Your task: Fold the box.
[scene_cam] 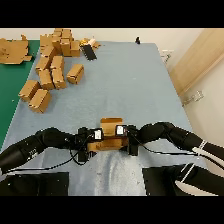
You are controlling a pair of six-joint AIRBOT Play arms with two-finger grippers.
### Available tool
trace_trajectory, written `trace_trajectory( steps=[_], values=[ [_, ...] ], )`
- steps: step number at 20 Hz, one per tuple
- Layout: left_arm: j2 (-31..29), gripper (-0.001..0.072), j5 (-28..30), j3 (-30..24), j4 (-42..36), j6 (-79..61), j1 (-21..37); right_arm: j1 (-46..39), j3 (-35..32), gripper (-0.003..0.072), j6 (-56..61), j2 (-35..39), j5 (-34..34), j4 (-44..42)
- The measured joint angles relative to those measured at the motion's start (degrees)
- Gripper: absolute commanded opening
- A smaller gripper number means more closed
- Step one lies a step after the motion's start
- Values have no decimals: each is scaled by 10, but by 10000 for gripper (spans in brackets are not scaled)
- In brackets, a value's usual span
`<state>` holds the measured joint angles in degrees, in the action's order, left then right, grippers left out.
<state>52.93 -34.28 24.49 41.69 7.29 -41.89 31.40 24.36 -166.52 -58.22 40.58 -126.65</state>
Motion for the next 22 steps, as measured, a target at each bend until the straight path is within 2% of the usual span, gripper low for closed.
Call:
trace_trajectory(
  steps=[1, 5, 6, 7, 14, 15, 16, 22],
  values=[
    [1, 378, 6, 0, -2, 1, -3, 0, 0, 588, 0, 0, 0, 0],
    [14, 377, 21, 6, -10, 2, -10, 0, 0, 588, 0, 0, 0, 0],
    [17, 348, 22, 9, -13, 2, -11, 0, 0, 588, 0, 0, 0, 0],
    [19, 220, 24, 11, -15, 2, -12, 0, 0, 588, 0, 0, 0, 0],
    [25, 208, 27, 19, -22, 2, -14, 0, 0, 588, 0, 0, 0, 0],
    [25, 149, 27, 19, -22, 2, -14, 0, 0, 588, 0, 0, 0, 0],
    [25, 53, 28, 19, -24, 2, -14, 0, 0, 588, 0, 0, 0, 0],
    [26, 40, 29, 19, -43, 1, -14, 0, 0, 588, 0, 0, 1, 0]
  ],
)
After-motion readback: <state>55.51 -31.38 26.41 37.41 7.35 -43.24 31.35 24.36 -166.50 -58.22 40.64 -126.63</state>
